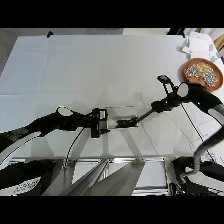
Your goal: Fold the box and place the chain.
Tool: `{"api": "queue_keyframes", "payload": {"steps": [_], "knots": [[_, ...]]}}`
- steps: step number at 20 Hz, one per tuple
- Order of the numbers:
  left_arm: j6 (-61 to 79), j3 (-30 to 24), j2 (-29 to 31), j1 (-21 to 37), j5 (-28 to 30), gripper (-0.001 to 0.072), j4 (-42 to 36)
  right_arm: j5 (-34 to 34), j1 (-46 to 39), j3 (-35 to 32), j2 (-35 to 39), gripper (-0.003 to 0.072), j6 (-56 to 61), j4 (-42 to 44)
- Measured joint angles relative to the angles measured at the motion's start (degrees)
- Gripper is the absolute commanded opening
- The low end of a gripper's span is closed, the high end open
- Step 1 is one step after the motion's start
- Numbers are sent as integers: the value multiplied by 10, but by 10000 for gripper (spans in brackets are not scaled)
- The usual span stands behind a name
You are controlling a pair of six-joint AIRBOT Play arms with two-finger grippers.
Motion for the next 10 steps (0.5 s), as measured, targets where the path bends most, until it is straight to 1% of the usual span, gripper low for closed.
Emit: {"api": "queue_keyframes", "payload": {"steps": [1, 2, 5, 6, 7, 10], "knots": [[0, 0, 0, 0, 0, 269, 0, -2, 0, 0, -3, 214, 0, -1], [0, 0, 0, 0, 0, 269, 0, -3, 0, 0, -6, 168, 0, -2], [0, 0, 0, 0, 0, 269, 0, -5, 0, 0, -12, 147, 2, -2], [0, 0, 0, 0, 0, 269, 0, -5, 0, 0, -13, 55, 2, -2], [0, 0, 0, 0, 0, 269, 0, -5, 0, 0, -14, 15, 2, -4], [0, 0, 0, 0, 0, 269, 0, -5, 0, 0, -14, 14, 2, -3]]}}
